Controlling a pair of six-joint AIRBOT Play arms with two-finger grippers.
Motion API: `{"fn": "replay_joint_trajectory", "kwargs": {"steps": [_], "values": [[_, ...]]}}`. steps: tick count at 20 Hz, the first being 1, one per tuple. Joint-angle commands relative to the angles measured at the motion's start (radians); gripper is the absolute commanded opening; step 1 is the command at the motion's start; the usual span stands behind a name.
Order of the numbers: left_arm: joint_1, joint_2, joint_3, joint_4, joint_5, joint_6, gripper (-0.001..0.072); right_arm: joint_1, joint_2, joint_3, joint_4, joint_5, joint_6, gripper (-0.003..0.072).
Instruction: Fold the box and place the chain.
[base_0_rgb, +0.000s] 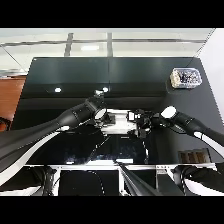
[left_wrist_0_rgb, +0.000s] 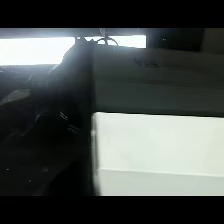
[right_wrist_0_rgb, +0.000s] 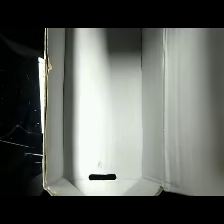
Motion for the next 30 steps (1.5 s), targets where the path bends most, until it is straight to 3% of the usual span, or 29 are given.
{"fn": "replay_joint_trajectory", "kwargs": {"steps": [1,5,6,7,8,9,12,13,14,19,21,27,30], "values": [[-0.001,-0.002,0.002,-0.003,0.009,0.000,0.0026,0.001,0.000,0.000,0.000,0.000,0.000,0.0466],[0.001,-0.002,0.002,-0.003,0.002,0.000,0.0029,0.001,0.000,0.000,0.000,0.000,0.000,0.0466],[0.001,-0.002,0.002,-0.003,0.003,0.000,0.0116,0.001,0.000,0.000,0.000,0.001,0.000,0.0466],[0.001,-0.002,0.002,0.000,0.003,-0.001,0.0354,0.001,0.000,0.000,0.000,0.000,0.000,0.0466],[0.001,-0.002,0.002,0.004,0.003,-0.001,0.0469,0.001,0.000,0.000,0.000,0.001,0.000,0.0466],[0.001,-0.002,0.002,0.009,0.000,0.002,0.0493,0.001,0.000,0.000,0.000,0.000,0.000,0.0466],[0.001,-0.002,0.002,0.011,0.002,0.003,0.0463,0.001,0.000,0.000,0.000,0.000,0.000,0.0466],[0.001,-0.002,0.002,0.011,0.002,0.006,0.0169,0.001,0.000,0.000,0.000,0.000,0.000,0.0466],[0.001,-0.002,0.002,0.010,0.005,0.031,0.0027,0.001,0.000,0.000,0.000,0.000,0.000,0.0466],[0.001,-0.002,0.002,0.003,0.003,0.050,0.0027,0.001,0.000,0.000,0.000,0.001,0.000,0.0470],[0.001,-0.002,0.002,-0.004,-0.006,0.050,0.0027,0.001,0.003,0.000,0.000,0.005,0.000,0.0648],[0.001,-0.002,0.002,0.004,-0.020,0.052,0.0027,0.000,0.137,0.000,-0.158,0.054,0.122,0.0643],[0.001,-0.002,0.002,0.004,-0.020,0.052,0.0028,0.000,0.158,0.000,-0.158,0.048,0.124,0.0642]]}}
